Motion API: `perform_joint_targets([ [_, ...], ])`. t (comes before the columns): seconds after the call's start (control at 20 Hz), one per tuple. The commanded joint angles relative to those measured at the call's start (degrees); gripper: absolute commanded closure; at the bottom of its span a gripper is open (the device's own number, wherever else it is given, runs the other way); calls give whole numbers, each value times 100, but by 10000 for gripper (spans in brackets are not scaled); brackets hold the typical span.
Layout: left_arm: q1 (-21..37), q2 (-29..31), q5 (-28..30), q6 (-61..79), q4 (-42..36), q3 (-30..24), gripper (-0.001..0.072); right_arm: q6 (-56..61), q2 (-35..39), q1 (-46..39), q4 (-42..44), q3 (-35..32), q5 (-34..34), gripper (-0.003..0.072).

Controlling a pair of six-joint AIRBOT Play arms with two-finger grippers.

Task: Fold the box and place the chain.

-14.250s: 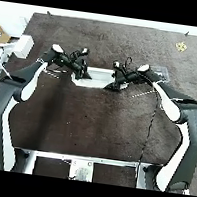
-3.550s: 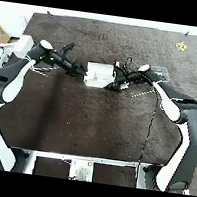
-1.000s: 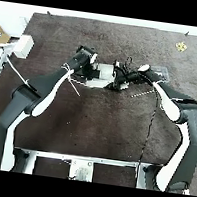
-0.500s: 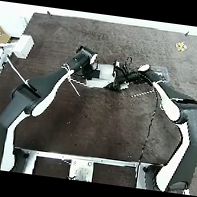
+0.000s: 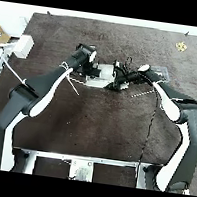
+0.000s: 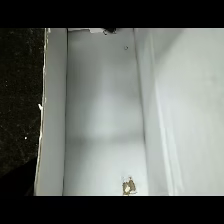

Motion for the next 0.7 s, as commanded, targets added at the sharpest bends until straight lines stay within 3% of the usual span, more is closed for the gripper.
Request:
perform_joint_targets([
  [0.0, 35, 302, -284, 435, -35, 11, 339, 2, -2, 2, 0, -2, 2, 240],
  [0.1, 79, 608, -407, 800, -28, 9, 339, 2, -2, 2, 0, -2, 0, 240],
  [0.25, 90, 1060, -420, 2734, -42, 9, 339, 2, -2, 2, 0, -2, 2, 240],
  [0.4, 149, 1449, -332, 3668, -175, 9, 340, 2, -2, 2, 2, -2, 4, 240],
  [0.5, 393, 1648, -149, 4332, -879, 9, 340, 2, -2, 2, 0, -2, 2, 241],
  [0.65, 1093, 1727, 59, 5801, -2785, -39, 340, 2, -2, 2, 0, -2, 2, 240],
])
